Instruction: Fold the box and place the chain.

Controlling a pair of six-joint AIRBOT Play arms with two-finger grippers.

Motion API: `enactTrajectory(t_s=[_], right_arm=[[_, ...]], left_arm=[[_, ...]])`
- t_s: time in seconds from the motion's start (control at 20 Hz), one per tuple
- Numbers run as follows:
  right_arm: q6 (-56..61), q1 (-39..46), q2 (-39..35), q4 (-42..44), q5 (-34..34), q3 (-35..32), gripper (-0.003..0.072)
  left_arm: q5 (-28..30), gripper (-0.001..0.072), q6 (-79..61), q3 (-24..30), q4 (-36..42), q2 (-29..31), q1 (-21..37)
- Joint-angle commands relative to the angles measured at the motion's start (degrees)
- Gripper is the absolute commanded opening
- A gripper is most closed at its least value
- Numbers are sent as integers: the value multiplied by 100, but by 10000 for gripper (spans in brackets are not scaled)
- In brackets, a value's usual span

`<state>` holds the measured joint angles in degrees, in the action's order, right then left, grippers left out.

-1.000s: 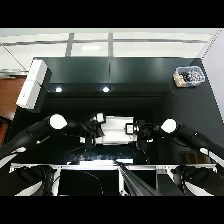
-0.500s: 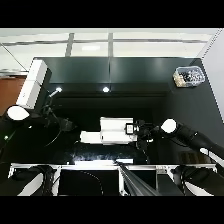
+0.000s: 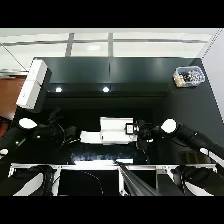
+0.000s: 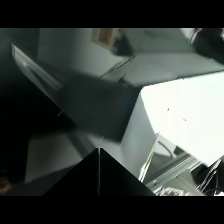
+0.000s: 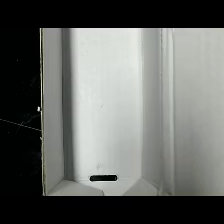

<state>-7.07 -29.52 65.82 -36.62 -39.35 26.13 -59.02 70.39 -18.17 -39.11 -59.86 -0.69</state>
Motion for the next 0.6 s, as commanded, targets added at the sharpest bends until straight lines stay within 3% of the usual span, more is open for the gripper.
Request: enactTrajectory(t_s=[0.0,0.15,0.3,0.4,0.45,0.55], right_arm=[[26,-4,4,2,-2,-2,436],[44,-4,4,0,-2,-2,436],[59,-4,4,0,-2,-2,436],[66,-4,4,2,-2,-2,436],[66,-4,4,0,-2,-2,436],[66,-4,4,2,-2,-2,436]], left_arm=[[643,30,-120,52,553,-293,-699],[828,30,-127,-24,575,-398,-1119],[754,38,-339,-236,579,-385,-1143],[566,221,-476,-402,577,-376,-1143],[435,255,-490,-483,575,-374,-1143],[181,539,-656,-623,568,-374,-1176]])
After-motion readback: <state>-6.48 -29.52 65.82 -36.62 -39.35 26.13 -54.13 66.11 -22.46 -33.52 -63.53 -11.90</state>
